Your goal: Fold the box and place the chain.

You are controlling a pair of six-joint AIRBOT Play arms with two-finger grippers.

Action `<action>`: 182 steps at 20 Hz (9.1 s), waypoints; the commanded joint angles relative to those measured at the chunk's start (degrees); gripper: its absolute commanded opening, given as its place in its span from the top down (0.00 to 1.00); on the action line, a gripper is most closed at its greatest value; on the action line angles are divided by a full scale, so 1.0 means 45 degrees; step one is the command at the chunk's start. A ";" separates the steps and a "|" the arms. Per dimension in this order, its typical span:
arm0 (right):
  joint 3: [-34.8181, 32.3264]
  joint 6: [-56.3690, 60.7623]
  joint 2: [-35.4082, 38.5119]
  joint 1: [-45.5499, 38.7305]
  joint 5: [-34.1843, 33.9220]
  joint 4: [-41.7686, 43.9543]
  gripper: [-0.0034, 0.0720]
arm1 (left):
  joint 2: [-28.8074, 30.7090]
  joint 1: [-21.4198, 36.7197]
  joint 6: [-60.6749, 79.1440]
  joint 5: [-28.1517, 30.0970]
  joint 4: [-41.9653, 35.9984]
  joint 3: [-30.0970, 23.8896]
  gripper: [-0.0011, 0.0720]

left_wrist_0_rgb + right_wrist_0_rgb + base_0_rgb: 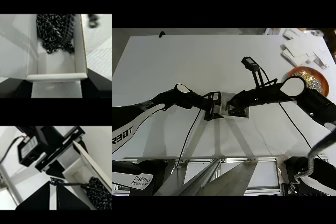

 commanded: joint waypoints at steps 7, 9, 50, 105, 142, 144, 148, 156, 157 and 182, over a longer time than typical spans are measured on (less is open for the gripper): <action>0.0670 -0.0039 -0.1287 -0.0257 0.1151 -0.0369 0.65 | 0.0010 0.0005 0.0005 0.0005 0.0000 -0.0005 0.87; 0.2118 -0.0117 -0.1287 -0.0685 0.2817 -0.0277 0.66 | 0.0010 0.0005 0.0005 0.0005 0.0000 -0.0005 0.87; 0.1112 -0.5435 -0.1253 0.0865 0.2055 -0.3249 0.56 | 0.0010 0.0005 0.0000 0.0005 0.0000 -0.0005 0.87; 0.0767 -0.7504 -0.2210 0.0787 0.1088 -0.4575 0.54 | 0.0010 0.0005 0.0005 0.0005 0.0000 0.0000 0.87; 0.0185 -0.7344 -0.1520 0.1817 -0.0665 -0.6300 0.65 | 0.0010 0.0005 0.0005 0.0005 0.0000 -0.0005 0.87; 0.0185 -0.7349 -0.1418 0.1817 -0.0690 -0.6421 0.72 | 0.0010 0.0005 0.0005 0.0005 0.0000 -0.0005 0.87; 0.0185 -0.7334 -0.1404 0.1817 -0.0680 -0.6411 0.76 | 0.0010 0.0005 0.0000 0.0005 0.0000 -0.0005 0.87; 0.0185 -0.6683 -0.1141 0.1802 -0.1137 -0.6533 0.85 | 0.0010 0.0005 0.0005 0.0005 0.0000 -0.0005 0.87; 0.0185 -0.6683 -0.1151 0.1802 -0.1253 -0.6533 0.85 | 0.0010 0.0005 0.0005 0.0005 0.0000 -0.0005 0.87; -0.0194 -0.6348 -0.1287 0.1802 -0.0296 -0.6110 0.64 | 0.0010 0.0005 0.0005 0.0005 0.0000 -0.0005 0.87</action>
